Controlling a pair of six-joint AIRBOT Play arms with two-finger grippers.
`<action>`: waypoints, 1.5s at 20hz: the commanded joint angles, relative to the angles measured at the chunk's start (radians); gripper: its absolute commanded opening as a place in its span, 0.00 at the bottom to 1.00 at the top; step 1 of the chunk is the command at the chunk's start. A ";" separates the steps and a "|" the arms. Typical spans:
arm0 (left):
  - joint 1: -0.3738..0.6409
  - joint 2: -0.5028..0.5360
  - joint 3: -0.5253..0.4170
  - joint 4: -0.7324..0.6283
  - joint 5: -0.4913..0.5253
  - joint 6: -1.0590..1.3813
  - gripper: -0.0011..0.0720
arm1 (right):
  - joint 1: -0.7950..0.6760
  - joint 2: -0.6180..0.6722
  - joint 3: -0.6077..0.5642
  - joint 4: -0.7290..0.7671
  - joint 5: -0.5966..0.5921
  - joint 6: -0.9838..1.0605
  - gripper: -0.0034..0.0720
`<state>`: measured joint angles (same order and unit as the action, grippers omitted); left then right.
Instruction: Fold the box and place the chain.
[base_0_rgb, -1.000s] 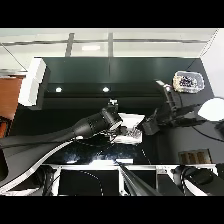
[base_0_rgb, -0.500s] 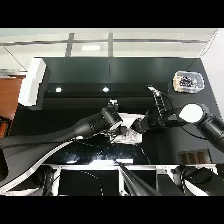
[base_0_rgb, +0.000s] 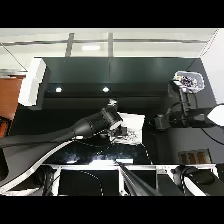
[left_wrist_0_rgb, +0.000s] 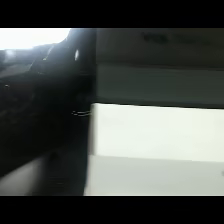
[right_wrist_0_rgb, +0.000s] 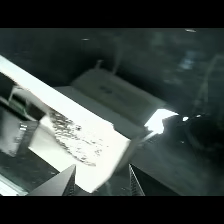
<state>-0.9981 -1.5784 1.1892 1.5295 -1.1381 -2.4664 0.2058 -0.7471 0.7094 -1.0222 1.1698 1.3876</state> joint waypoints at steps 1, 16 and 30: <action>0.013 0.025 0.027 0.011 -0.025 0.038 0.86 | -0.062 0.052 -0.001 -0.038 0.058 -0.009 0.59; 0.633 0.629 -0.400 -0.512 0.072 1.188 0.86 | -0.202 0.053 -0.001 -0.135 0.106 0.057 0.59; 0.535 0.327 -0.568 -0.894 0.229 2.766 1.00 | -0.202 0.053 -0.001 -0.135 0.184 0.102 0.59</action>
<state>-0.3668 -1.2205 0.6258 0.6243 -1.0428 0.0002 0.0040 -0.6952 0.7090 -1.1568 1.3231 1.4853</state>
